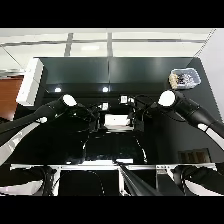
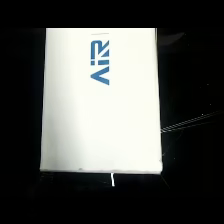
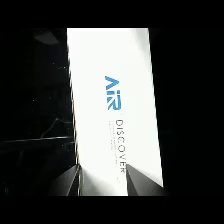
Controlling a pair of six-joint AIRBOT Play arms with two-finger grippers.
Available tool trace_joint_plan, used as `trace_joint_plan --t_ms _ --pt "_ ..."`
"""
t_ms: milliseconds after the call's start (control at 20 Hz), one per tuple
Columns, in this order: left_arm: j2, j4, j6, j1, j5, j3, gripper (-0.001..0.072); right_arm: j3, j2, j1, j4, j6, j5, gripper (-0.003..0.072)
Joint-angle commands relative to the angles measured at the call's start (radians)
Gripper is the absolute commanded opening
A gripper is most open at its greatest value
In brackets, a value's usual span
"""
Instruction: Fold the box and place the chain.
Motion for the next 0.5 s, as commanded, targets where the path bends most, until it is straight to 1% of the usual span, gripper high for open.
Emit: trace_joint_plan --t_ms 0,50,100,150,200,250,350,450 --pt "-0.001 0.000 -0.001 0.000 0.002 0.000 0.0353 0.014 0.026 -0.027 0.005 0.227 0.041 0.0352" --pt "-0.001 0.000 -0.001 0.000 0.003 0.000 0.0354 0.014 0.030 -0.051 0.023 0.369 0.085 0.0302" --pt "-0.001 0.000 -0.001 0.000 0.003 0.000 0.0353 0.010 0.030 -0.080 0.055 0.454 0.144 0.0072" --pt "-0.001 0.000 -0.001 0.000 0.003 0.000 0.0354 -0.002 0.030 -0.117 0.114 0.463 0.211 0.0020" --pt "-0.001 0.000 -0.001 0.000 0.003 0.000 0.0354 -0.015 0.030 -0.152 0.182 0.463 0.255 0.0020" --pt "-0.001 0.000 -0.001 0.000 0.003 0.000 0.0353 -0.035 0.030 -0.183 0.252 0.463 0.269 0.0020" --pt "-0.001 0.000 -0.001 0.000 0.003 0.000 0.0354 -0.086 0.030 -0.224 0.395 0.463 0.239 0.0020" --pt "-0.001 0.000 -0.001 0.000 0.003 0.000 0.0354 -0.140 0.025 -0.233 0.526 0.473 0.169 0.0020"
